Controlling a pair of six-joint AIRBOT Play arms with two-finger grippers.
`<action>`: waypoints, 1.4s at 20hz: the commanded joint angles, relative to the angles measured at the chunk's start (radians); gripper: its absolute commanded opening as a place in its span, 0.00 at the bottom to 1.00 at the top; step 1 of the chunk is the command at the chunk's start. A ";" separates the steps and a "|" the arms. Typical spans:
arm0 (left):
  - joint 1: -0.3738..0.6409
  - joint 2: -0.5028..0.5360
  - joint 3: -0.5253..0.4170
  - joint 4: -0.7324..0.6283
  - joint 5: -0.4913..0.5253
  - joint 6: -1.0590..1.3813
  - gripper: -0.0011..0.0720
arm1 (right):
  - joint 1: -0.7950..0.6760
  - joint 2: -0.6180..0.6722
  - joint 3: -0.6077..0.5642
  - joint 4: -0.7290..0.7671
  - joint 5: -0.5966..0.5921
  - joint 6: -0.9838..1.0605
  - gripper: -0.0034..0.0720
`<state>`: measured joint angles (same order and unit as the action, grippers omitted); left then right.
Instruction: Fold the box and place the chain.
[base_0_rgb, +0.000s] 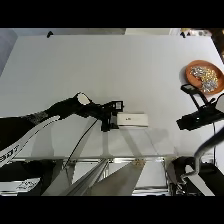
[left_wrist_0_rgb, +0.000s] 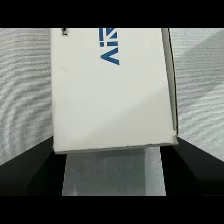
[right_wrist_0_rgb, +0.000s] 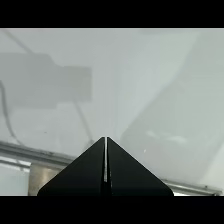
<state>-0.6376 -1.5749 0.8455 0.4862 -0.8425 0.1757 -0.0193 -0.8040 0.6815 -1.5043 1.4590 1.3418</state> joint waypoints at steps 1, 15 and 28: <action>0.000 0.001 0.000 0.000 0.000 0.000 0.31 | -0.035 0.001 0.003 -0.033 0.044 0.064 0.07; 0.000 0.001 0.000 0.000 0.000 0.000 0.31 | -0.035 0.001 0.003 -0.033 0.045 0.064 0.07; 0.008 0.024 0.000 0.009 -0.008 -0.050 0.02 | -0.035 0.001 0.003 -0.033 0.045 0.064 0.07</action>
<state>-0.6357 -1.5677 0.8455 0.4900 -0.8436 0.1619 -0.0536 -0.8040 0.6834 -1.5375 1.5040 1.4063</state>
